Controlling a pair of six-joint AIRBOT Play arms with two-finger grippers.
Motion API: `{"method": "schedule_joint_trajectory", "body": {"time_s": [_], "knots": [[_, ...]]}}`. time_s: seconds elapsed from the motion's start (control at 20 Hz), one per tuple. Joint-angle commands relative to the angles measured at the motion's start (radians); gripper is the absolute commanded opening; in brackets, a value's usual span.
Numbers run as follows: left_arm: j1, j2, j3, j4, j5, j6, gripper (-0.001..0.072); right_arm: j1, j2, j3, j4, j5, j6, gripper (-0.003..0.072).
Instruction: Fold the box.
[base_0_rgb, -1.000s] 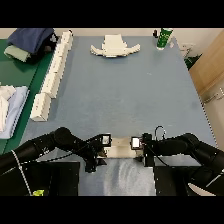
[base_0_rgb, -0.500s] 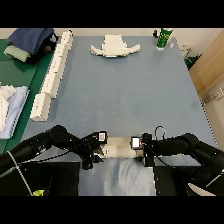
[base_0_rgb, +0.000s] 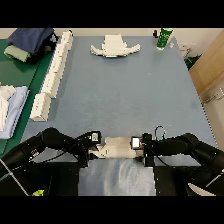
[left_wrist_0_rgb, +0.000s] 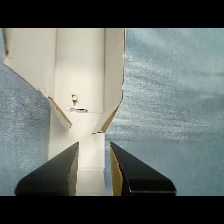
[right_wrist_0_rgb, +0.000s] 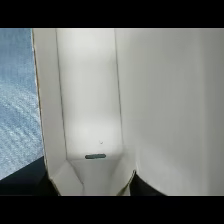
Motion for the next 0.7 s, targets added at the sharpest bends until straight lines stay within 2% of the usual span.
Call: {"method": "schedule_joint_trajectory", "body": {"time_s": [0.0, 0.15, 0.35, 0.55, 0.65], "knots": [[-0.008, 0.010, -0.004, 0.011, 0.126, 0.010, 0.0298, -0.001, 0.000, 0.000, 0.000, 0.000, 0.000, 0.0427], [-0.044, 0.010, 0.000, -0.019, 0.175, 0.046, 0.0298, -0.001, 0.000, 0.000, 0.000, 0.000, 0.000, 0.0427], [-0.093, -0.017, 0.000, -0.098, 0.188, 0.094, 0.0295, -0.001, 0.000, 0.000, 0.000, 0.000, 0.000, 0.0427], [-0.105, -0.063, 0.000, -0.086, 0.164, 0.094, 0.0295, -0.001, 0.000, 0.000, 0.000, 0.000, 0.000, 0.0428], [-0.102, -0.064, 0.000, -0.036, 0.167, 0.091, 0.0295, -0.001, 0.000, 0.000, 0.000, 0.000, 0.000, 0.0427]]}}
